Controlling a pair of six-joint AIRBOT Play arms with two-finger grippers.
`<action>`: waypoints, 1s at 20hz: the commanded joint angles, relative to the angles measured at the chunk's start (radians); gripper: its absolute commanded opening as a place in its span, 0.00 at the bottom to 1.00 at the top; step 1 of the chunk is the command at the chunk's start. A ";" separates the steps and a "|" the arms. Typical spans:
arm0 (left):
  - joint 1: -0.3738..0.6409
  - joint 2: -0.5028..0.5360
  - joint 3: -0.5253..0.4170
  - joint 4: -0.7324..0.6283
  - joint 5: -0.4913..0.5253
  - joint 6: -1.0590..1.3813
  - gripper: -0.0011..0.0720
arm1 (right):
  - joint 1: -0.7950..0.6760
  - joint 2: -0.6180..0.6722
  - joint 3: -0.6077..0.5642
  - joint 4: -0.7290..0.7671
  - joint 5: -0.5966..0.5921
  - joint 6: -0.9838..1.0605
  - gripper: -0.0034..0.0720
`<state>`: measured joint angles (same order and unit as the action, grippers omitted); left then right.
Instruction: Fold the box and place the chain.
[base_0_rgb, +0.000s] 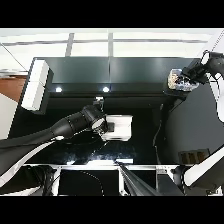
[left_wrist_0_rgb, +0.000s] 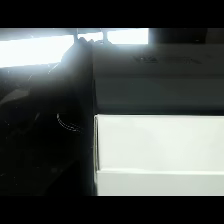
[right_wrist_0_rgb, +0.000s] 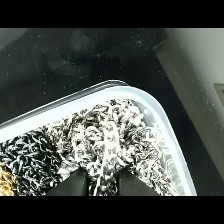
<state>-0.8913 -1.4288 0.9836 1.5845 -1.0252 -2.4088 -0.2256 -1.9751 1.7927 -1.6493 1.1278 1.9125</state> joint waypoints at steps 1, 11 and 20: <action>0.001 0.000 0.000 0.001 0.000 0.000 0.06 | -0.001 0.021 0.002 0.026 0.035 -0.045 0.08; 0.001 0.000 0.000 0.004 0.009 0.000 0.06 | -0.003 0.386 0.002 0.089 0.024 -0.231 0.08; 0.001 0.000 0.000 -0.005 0.015 0.000 0.05 | 0.078 0.734 0.001 0.452 0.232 -0.479 0.08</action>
